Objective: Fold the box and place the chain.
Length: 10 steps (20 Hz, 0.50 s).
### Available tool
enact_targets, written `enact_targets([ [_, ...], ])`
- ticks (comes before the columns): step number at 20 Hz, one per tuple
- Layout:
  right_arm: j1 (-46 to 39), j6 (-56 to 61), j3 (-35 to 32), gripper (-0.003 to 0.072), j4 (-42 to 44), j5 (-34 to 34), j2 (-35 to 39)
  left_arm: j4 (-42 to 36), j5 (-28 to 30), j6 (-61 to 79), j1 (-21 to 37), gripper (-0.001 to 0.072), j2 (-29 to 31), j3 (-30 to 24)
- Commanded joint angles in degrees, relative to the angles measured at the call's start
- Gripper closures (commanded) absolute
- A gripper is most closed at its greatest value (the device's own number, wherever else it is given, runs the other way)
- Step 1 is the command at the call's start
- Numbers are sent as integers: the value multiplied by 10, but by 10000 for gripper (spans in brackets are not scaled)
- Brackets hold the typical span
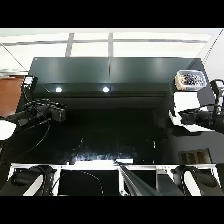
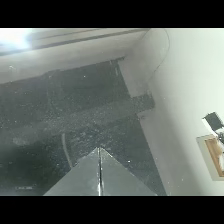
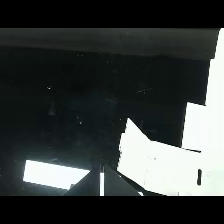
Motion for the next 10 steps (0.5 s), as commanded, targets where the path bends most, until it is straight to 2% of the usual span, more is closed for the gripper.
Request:
enact_targets([
  [1, 0, 0, 0, 649, 0, 0, 0, 0, 0, 0, 0, 681, 1, 0],
  [4, 0, 0, 0, 649, 14, -6, 0, 0, 0, 0, 0, 681, 1, 0],
  [7, 0, 0, 0, 646, 61, -13, 0, 0, 0, 0, 0, 681, 1, 0],
  [8, 0, 3, 0, 492, 62, -17, 0, 0, 0, 0, 0, 681, 1, 0],
  [9, -1, 14, 0, 131, 61, -19, 0, 0, 0, 0, 0, 681, 1, 0],
  [10, -1, 37, 0, -21, 60, -21, 0, 0, 2, 0, 0, 681, 1, 0],
])
